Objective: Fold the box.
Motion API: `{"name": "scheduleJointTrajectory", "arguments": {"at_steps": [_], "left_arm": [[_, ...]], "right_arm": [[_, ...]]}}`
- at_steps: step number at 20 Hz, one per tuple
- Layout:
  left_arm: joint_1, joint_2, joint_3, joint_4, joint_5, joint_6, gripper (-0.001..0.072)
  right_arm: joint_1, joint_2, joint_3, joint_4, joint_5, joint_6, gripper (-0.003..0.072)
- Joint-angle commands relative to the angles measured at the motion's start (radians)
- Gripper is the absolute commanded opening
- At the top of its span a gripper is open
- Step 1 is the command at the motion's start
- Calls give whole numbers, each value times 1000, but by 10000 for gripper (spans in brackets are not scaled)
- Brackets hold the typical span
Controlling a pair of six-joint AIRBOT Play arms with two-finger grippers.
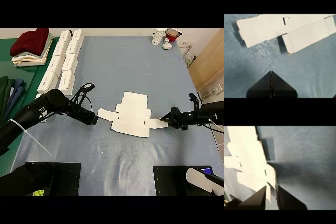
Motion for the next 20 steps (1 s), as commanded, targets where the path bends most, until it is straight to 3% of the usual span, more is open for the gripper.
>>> {"name": "scheduleJointTrajectory", "arguments": {"at_steps": [1, 7, 8, 9, 15, 20], "left_arm": [[1, -1, 0, 0, 0, 0, 13], [1, -1, 0, 0, 1, 0, 13], [1, -1, 0, 0, 1, 0, 12], [1, -1, 0, -3, 5, 0, 12], [1, -1, 0, -37, 27, 0, 12], [1, -1, 0, -119, 47, 0, 12]], "right_arm": [[93, 5, 0, 16, 45, -10, 230], [148, 5, 0, 4, 72, -8, 226], [148, 5, 0, 4, 67, -8, 74], [151, 5, 0, 4, 69, -9, 3], [246, 21, -1, -11, 69, -188, 2], [261, 131, -55, -37, 74, -270, 2]]}}
